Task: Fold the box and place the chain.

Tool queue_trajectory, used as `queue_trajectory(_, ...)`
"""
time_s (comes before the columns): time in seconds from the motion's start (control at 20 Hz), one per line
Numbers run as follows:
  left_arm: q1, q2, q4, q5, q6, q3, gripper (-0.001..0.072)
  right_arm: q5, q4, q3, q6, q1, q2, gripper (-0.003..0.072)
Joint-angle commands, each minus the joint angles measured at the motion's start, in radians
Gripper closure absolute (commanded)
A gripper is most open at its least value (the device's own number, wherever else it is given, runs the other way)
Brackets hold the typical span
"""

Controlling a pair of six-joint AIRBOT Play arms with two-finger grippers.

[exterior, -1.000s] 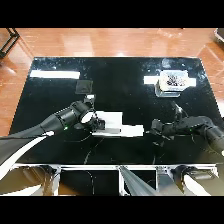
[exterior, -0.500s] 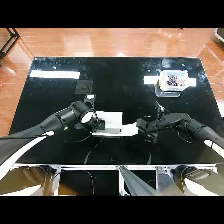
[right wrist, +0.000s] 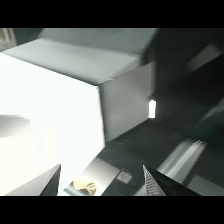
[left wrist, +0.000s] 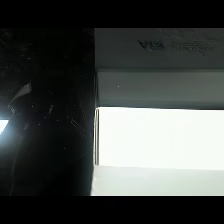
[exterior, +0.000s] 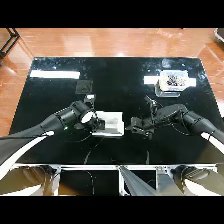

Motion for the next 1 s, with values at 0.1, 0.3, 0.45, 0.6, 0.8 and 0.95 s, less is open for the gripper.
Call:
queue_trajectory(0.1, -0.001, 0.000, 0.000, -0.001, 0.000, -0.001, 0.0684, -0.050, 0.021, 0.056, 0.006, 0.004, -0.001, 0.0085)
queue_trajectory(0.3, -0.001, 0.000, 0.002, 0.000, 0.000, 0.000, 0.0684, -0.029, 0.020, 0.084, 0.024, 0.060, -0.001, 0.0086)
queue_trajectory(0.45, -0.001, 0.000, 0.002, 0.000, 0.000, 0.000, 0.0684, 0.047, 0.016, 0.091, 0.068, 0.105, -0.001, 0.0086)
queue_trajectory(0.6, -0.001, 0.000, 0.004, 0.001, 0.000, 0.000, 0.0685, 0.084, 0.009, 0.095, 0.119, 0.150, -0.001, 0.0086)
queue_trajectory(0.8, -0.001, 0.000, 0.004, 0.003, 0.000, 0.000, 0.0684, 0.123, -0.033, 0.097, 0.166, 0.192, -0.001, 0.0106)
queue_trajectory(0.95, -0.001, 0.000, 0.004, 0.003, 0.000, 0.000, 0.0684, 0.155, -0.105, 0.109, 0.232, 0.232, -0.001, 0.0107)
